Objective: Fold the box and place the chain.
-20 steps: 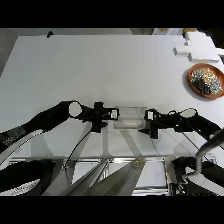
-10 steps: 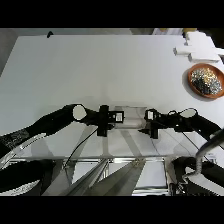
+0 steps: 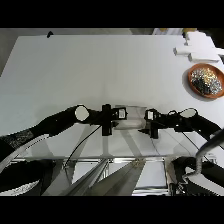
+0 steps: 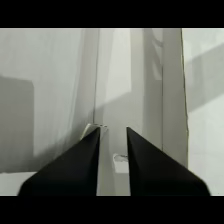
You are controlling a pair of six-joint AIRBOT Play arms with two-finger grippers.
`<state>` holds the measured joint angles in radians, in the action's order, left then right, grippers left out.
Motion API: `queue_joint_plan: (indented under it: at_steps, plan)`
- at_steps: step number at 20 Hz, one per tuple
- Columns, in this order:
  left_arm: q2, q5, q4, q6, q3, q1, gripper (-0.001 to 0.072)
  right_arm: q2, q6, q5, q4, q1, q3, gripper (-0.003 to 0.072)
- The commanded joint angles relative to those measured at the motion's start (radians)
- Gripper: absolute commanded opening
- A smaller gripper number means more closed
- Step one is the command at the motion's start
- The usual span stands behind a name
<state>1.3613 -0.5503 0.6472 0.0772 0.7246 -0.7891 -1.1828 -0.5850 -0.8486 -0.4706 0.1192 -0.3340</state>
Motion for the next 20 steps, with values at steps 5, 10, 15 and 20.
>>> queue_joint_plan:
  at_steps: [5,10,15,20]
  plan:
    - [0.01,-0.008,-0.011,0.002,0.0,-0.005,0.0404,0.0,0.0,0.0,0.0,0.0,0.0,0.0444]
    - [-0.007,-0.034,-0.009,0.002,0.0,-0.003,0.0456,0.0,0.0,0.0,0.0,0.0,0.0,0.0444]
    - [-0.126,-0.118,0.146,0.286,0.0,0.055,0.0004,0.0,0.0,0.0,0.0,0.0,0.0,0.0444]
    - [-0.305,-0.159,0.483,1.059,0.0,0.205,0.0001,0.0,0.0,0.0,0.0,0.0,0.0,0.0444]
